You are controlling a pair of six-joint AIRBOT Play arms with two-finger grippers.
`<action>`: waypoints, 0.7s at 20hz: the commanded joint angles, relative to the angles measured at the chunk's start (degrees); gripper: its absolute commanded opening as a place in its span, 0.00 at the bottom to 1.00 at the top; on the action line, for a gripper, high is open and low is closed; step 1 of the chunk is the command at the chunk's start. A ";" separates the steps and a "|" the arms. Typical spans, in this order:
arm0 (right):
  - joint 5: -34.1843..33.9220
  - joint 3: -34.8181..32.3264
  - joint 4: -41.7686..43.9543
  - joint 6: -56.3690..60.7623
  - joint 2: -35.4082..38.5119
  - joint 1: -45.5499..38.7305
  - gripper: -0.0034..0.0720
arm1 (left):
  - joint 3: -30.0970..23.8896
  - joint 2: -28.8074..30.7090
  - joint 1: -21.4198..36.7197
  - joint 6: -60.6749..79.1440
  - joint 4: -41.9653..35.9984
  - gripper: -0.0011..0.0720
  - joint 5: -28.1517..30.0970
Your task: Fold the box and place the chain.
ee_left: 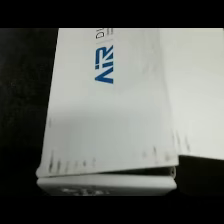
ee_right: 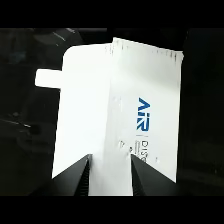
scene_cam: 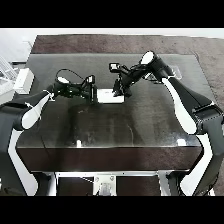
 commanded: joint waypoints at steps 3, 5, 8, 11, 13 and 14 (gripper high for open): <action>-1.53 0.11 -2.32 1.68 -0.02 1.38 0.54 | 0.00 0.00 0.04 0.00 0.00 0.63 -0.02; -2.58 0.13 -3.37 1.68 -0.02 1.53 0.54 | 0.00 0.00 0.04 0.00 0.00 0.63 -0.02; -3.26 0.70 -3.85 2.16 -0.02 1.53 0.54 | 0.00 0.00 0.04 0.00 0.00 0.63 -0.02; -3.87 1.97 -4.20 2.97 0.00 1.53 0.54 | 0.00 0.00 0.04 0.00 0.00 0.63 0.00; -4.09 2.25 -4.15 2.97 0.04 1.53 0.54 | 0.00 0.00 0.04 0.00 0.00 0.63 -0.02; -4.09 2.38 -4.17 3.08 0.07 1.53 0.54 | -0.02 0.00 0.04 0.00 0.00 0.63 0.00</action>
